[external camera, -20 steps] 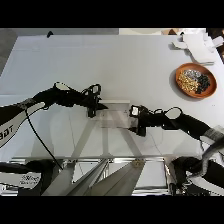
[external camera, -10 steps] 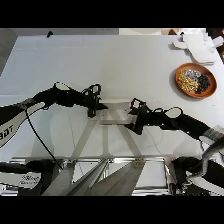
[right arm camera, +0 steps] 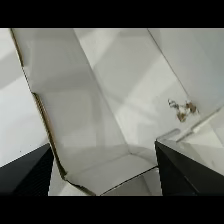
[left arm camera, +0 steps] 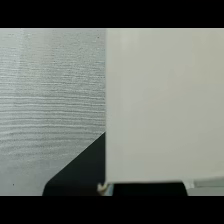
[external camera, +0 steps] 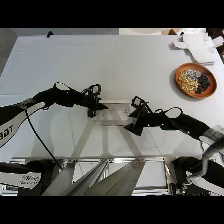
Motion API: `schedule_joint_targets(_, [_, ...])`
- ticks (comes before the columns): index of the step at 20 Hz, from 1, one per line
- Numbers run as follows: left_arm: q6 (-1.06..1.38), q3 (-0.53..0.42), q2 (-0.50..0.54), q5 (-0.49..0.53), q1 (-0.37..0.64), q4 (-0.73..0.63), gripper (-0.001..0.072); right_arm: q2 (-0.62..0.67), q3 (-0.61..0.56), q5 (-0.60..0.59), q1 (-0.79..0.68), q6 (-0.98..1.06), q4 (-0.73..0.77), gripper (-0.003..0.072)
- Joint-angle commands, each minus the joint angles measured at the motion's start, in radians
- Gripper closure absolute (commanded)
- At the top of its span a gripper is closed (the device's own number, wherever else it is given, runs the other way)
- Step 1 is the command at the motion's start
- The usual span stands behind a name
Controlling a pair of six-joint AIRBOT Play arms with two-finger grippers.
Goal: Fold the box and place the chain.
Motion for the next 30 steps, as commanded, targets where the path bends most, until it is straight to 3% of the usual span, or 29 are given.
schedule_joint_targets(1, [0.0, 0.0, -0.001, 0.0, -0.001, 0.0, 0.0698, 0.0, 0.0, 0.008, 0.001, 0.129, -0.089, -0.0011])
schedule_joint_targets(7, [0.0, 0.0, -0.001, 0.0, -0.001, 0.0, 0.0698, 0.04, 0.005, -0.026, 0.001, 0.087, -0.07, -0.0011])
schedule_joint_targets(12, [0.0, 0.0, -0.001, 0.0, -0.001, 0.0, 0.0698, 0.055, 0.006, -0.134, 0.001, 0.05, -0.07, -0.0011])
schedule_joint_targets(24, [0.0, 0.0, -0.001, 0.0, -0.001, 0.0, 0.0698, 0.055, 0.015, -0.135, 0.001, -0.099, -0.07, -0.0011])
schedule_joint_targets(30, [0.0, -0.001, -0.001, 0.0, -0.001, 0.0, 0.0698, 0.034, 0.083, -0.105, 0.001, -0.196, -0.07, -0.0011])
